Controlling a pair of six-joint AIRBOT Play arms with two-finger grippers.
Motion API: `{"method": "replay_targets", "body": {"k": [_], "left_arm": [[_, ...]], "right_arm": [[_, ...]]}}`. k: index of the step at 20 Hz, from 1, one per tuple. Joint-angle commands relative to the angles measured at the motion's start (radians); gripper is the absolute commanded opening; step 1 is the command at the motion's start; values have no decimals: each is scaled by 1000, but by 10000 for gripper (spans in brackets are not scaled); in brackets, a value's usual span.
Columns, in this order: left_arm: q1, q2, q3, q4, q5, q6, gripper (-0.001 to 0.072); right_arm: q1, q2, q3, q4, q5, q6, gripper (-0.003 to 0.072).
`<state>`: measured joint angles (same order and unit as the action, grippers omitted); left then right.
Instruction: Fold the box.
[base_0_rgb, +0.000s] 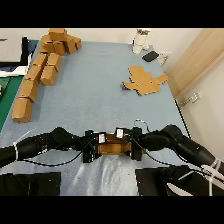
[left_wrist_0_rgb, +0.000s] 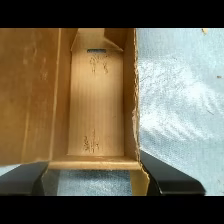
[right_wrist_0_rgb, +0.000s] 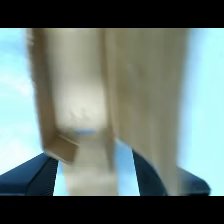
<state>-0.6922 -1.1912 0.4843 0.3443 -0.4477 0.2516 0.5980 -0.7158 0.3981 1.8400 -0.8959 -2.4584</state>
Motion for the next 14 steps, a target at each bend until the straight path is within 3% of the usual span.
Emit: {"method": "replay_targets", "body": {"k": [1, 4, 8, 10, 14], "left_arm": [[0, 0, 0, 0, 0, 2, 477], [0, 0, 1, 0, 0, 2, 477], [0, 0, 1, 0, 0, 2, 477], [0, 0, 1, 0, 0, 1, 477], [1, 4, 1, 1, 0, -17, 476]], "right_arm": [[1, 143, 17, -30, -161, 257, 714], [1, 248, 37, 69, -257, 467, 714], [1, 349, 37, 238, -258, 660, 711], [1, 381, 37, 243, -260, 702, 712], [1, 399, 37, 244, -279, 980, 711]]}}
